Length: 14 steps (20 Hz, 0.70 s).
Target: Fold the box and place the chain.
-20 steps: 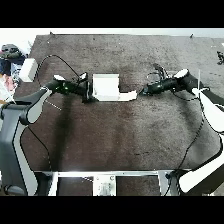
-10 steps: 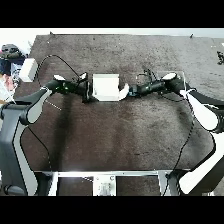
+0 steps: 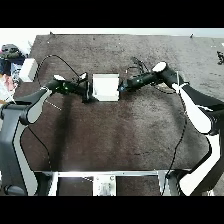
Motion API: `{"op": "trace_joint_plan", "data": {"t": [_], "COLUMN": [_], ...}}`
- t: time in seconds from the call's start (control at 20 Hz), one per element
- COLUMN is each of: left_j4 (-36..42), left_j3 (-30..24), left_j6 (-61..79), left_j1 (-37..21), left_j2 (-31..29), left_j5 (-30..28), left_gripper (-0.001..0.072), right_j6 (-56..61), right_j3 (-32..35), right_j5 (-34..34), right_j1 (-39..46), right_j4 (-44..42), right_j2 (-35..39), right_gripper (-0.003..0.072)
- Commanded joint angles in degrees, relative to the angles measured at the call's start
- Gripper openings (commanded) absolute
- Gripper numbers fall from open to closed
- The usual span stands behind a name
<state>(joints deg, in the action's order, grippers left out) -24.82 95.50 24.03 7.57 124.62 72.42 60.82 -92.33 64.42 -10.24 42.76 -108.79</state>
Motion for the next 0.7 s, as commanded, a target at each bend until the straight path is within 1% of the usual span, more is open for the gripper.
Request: {"op": "trace_joint_plan", "data": {"t": [0.0, 0.1, 0.25, 0.4, 0.55, 0.6, 0.65], "left_j4": [0.0, 0.0, 0.0, 0.0, 0.0, 0.0, 0.0], "left_j3": [0.0, 0.0, 0.0, 0.0, 0.0, 0.0, 0.0], "left_j6": [0.0, 0.0, 0.0, 0.0, 0.0, 0.0, 0.0], "left_j1": [0.0, 0.0, 0.0, 0.0, 0.0, 0.0, 0.0], "left_j2": [0.0, 0.0, 0.0, 0.0, 0.0, 0.0, 0.0], "left_j5": [0.0, 0.0, 0.0, 0.0, 0.0, 0.0, 0.0], "left_gripper": [0.0404, 0.0404, 0.0404, 0.0403, 0.0404, 0.0404, 0.0404], "right_j6": [8.8, 10.2, 15.2, 17.1, 20.9, 21.8, 23.0], "right_j3": [-2.8, -4.0, -5.3, -5.3, -5.3, -5.5, -6.2], "right_j5": [-0.4, -3.1, -4.3, -4.8, -4.9, -5.0, -4.9], "right_j1": [-3.2, -5.2, -8.0, -9.4, -10.9, -11.2, -11.4], "right_j4": [9.2, 12.8, 20.4, 21.9, 26.3, 27.2, 27.5], "right_j2": [-0.6, -0.6, -0.6, -0.6, -0.9, -1.1, -1.8], "right_gripper": [0.0497, 0.0496, 0.0496, 0.0495, 0.0495, 0.0463, 0.0456]}}
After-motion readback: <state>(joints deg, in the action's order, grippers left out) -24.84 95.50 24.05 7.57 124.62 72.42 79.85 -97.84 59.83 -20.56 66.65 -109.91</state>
